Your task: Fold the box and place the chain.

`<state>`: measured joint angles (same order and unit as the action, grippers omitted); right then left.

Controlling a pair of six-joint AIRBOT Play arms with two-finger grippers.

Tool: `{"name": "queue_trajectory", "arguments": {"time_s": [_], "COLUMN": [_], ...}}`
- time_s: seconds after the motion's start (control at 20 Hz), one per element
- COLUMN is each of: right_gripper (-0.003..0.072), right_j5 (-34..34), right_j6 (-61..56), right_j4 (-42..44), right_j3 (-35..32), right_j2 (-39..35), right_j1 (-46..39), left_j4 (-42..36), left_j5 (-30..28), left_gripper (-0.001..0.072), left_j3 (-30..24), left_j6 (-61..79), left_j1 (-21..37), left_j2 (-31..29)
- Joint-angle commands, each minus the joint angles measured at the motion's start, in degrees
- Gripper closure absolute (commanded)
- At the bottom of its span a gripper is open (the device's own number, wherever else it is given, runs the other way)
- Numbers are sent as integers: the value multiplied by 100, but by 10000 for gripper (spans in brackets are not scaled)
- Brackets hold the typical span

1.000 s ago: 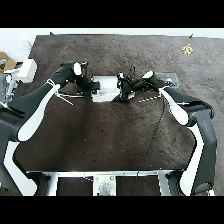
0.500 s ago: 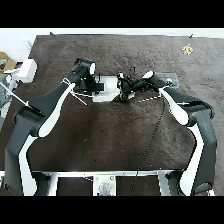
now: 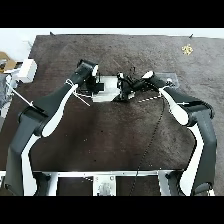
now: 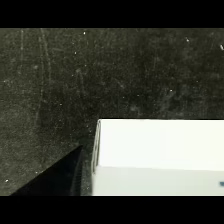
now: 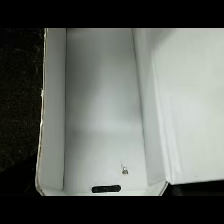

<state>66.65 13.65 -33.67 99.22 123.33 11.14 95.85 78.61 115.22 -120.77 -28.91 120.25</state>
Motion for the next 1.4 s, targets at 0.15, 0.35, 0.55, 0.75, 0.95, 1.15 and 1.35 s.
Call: {"name": "queue_trajectory", "arguments": {"time_s": [0.15, 0.35, 0.55, 0.75, 0.95, 1.15, 1.35], "right_gripper": [308, 308, 307, 308, 307, 308, 308], "right_j5": [2, 2, 2, 4, 0, 2, 2], "right_j6": [2, 2, 2, 2, 2, 2, 2], "right_j4": [0, 0, 2, 2, 0, 0, 0], "right_j3": [-2, -2, 0, 0, -2, 0, -2], "right_j2": [2, 2, 2, 2, 2, 2, 2], "right_j1": [-2, -2, -2, -2, -2, -2, -2], "left_j4": [-184, -179, -216, -219, -216, 11, 37], "left_j5": [-109, -4, -31, 173, 444, 442, 446], "left_gripper": [551, 698, 471, 98, 98, 98, 98], "left_j3": [0, 0, 2, 44, 55, 61, 59], "left_j6": [-55, -76, 118, 693, 874, 1541, 3198], "left_j1": [2, 4, 15, 15, 15, 20, 22], "left_j2": [74, 83, 76, -74, -444, -883, -1062]}}
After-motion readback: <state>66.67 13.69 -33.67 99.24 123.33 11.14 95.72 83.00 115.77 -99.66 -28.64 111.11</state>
